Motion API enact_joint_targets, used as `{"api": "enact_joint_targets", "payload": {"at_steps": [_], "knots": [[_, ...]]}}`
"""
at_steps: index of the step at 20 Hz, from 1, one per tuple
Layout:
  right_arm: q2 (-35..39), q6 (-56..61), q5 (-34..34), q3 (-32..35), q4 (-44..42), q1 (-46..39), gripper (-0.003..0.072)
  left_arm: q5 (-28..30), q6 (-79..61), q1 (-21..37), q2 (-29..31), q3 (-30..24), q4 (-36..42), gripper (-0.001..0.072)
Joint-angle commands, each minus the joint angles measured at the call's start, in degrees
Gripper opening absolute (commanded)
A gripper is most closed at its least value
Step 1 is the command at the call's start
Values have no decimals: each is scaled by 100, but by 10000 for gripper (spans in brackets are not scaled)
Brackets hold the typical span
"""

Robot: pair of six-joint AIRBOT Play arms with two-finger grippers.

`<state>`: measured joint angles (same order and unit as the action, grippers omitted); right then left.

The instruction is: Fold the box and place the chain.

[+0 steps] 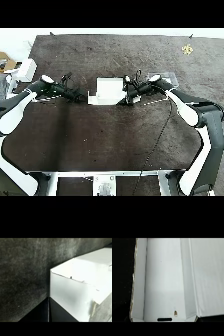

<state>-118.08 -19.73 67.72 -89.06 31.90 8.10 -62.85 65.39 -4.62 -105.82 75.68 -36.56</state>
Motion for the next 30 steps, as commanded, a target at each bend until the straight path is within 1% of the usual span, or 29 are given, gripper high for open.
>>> {"api": "enact_joint_targets", "payload": {"at_steps": [1, 5, 10, 13, 15, 17, 19, 23, 24, 25, 26, 30], "knots": [[-2, 0, 2, 2, -2, 4, 452, 28, -92, -4, -2, -4, 142, 11], [-2, 0, 2, 2, -2, 4, 452, 39, -94, -4, -2, -4, 87, 10], [-2, 0, 2, 2, -2, 4, 452, 92, 39, -4, -2, -4, -350, 10], [-4, 0, 2, 2, -2, 4, 452, 122, 33, -17, -2, -4, -332, 10], [-4, 2, 2, 2, -2, 7, 451, 195, 63, -133, -15, -7, -378, 10], [-4, 0, 2, 2, 0, 4, 452, 234, 55, -240, -33, -2, -192, 10], [-4, 0, 2, 2, -2, 7, 452, 136, -140, -240, -13, 55, 144, 10], [-2, 0, 2, 2, -2, 7, 452, -232, -138, -240, -13, 404, 72, 12], [-2, 0, 2, 2, -2, 7, 452, -321, -138, -240, -11, 498, 74, 83], [-2, 2, 2, 2, -2, 7, 452, -402, -140, -240, -11, 577, 76, 368], [-2, 2, 2, 2, -2, 4, 451, -448, -140, -240, -11, 634, 59, 417], [-2, 2, 4, 2, -2, 7, 452, -535, -140, -273, -13, 645, 94, 417]]}}
